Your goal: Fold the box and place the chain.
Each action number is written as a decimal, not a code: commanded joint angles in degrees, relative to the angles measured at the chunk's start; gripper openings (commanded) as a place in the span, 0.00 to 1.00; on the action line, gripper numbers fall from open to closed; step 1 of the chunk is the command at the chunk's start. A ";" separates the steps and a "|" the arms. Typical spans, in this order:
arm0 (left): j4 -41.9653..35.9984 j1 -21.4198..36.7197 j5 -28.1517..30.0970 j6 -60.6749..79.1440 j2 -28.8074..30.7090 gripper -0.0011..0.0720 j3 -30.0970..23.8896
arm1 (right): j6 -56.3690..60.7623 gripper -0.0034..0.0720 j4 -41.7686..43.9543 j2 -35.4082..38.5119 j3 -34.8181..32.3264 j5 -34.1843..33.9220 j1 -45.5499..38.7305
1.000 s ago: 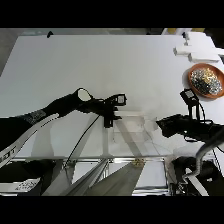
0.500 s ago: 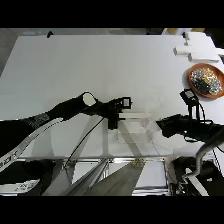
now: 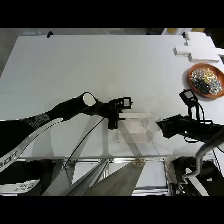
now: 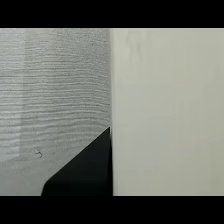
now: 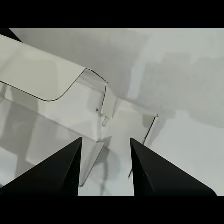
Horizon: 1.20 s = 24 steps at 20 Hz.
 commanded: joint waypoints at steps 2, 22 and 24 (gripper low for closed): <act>0.00 -0.09 0.02 0.07 -0.02 0.03 -0.02 | 0.02 0.20 -1.84 0.02 0.04 0.28 0.04; 0.00 -0.09 -0.17 0.07 -0.02 0.03 -0.02 | -52.00 0.72 -1.75 -6.62 -5.57 0.46 15.08; 0.00 -0.11 -0.20 0.07 -0.02 0.03 -0.02 | -51.98 0.75 -5.01 -6.21 -7.39 -2.12 17.46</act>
